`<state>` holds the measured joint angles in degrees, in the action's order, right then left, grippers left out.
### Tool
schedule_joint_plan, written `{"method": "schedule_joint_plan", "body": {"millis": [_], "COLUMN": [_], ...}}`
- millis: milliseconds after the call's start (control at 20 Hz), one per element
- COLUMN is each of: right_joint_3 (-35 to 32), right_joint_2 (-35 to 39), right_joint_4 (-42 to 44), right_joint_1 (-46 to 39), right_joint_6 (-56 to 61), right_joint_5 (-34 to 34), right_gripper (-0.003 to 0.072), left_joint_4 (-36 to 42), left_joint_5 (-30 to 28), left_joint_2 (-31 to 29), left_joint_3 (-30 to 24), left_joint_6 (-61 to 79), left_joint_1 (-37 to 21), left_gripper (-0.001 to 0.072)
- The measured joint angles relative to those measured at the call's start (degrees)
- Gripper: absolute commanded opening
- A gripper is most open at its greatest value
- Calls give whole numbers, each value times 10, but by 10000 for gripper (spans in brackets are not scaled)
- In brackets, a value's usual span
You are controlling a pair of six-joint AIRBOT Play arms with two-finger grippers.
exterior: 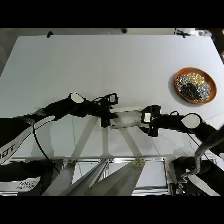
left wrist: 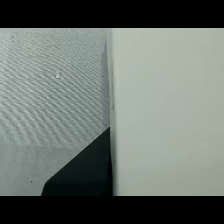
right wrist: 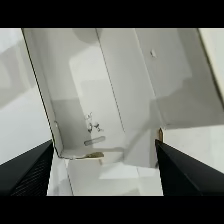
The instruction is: Fold the box and place the chain.
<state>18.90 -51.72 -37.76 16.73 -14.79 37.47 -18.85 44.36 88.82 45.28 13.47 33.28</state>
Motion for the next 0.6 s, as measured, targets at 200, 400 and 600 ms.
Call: {"method": "schedule_joint_plan", "body": {"millis": [200,400,600], "right_joint_3": [1,1,2], "right_joint_2": [0,0,0], "right_joint_4": [16,21,31], "right_joint_1": [-3,-9,-25], "right_joint_6": [-31,-43,-49], "right_joint_5": [11,11,11], "right_gripper": [684,684,683], "left_joint_4": [0,0,0], "left_joint_5": [0,0,0], "left_joint_2": [0,0,0], "left_joint_3": [0,0,0], "left_joint_6": [0,0,0], "left_joint_1": [0,0,0], "left_gripper": [12,12,12]}}
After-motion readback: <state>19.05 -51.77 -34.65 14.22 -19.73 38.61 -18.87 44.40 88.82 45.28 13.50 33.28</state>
